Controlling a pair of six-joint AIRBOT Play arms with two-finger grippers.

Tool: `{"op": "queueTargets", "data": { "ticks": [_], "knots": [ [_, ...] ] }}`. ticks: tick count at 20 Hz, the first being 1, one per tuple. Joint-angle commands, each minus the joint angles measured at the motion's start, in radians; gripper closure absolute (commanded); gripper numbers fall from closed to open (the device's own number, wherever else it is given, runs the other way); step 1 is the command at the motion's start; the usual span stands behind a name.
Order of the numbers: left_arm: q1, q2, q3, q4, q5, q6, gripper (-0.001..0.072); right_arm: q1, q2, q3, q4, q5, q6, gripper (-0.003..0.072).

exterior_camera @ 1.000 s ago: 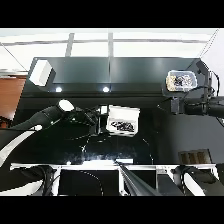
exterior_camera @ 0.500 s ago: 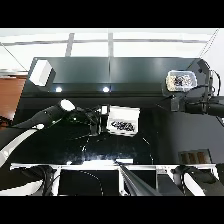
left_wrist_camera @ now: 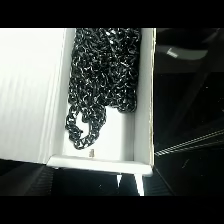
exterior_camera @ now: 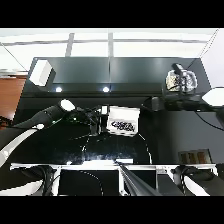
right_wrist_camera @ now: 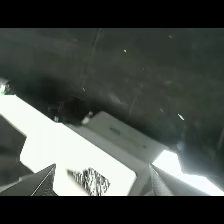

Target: Fold the box and place the chain.

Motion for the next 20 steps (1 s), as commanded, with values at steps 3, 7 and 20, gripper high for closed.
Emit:
{"op": "queueTargets", "data": {
  "ticks": [3, 7, 20],
  "knots": [
    [0.001, -0.001, 0.001, -0.002, 0.004, 0.000, 0.0310, 0.095, -0.164, 0.000, 0.119, -0.108, -0.214, -0.0034],
    [0.001, -0.001, 0.001, -0.002, 0.004, 0.000, 0.0310, 0.107, -0.171, 0.000, 0.107, 0.084, -0.499, -0.0034],
    [0.001, -0.001, 0.001, -0.002, 0.004, 0.000, 0.0310, 0.221, -0.171, -0.001, -0.042, 0.092, -0.818, -0.0034]
  ]
}}
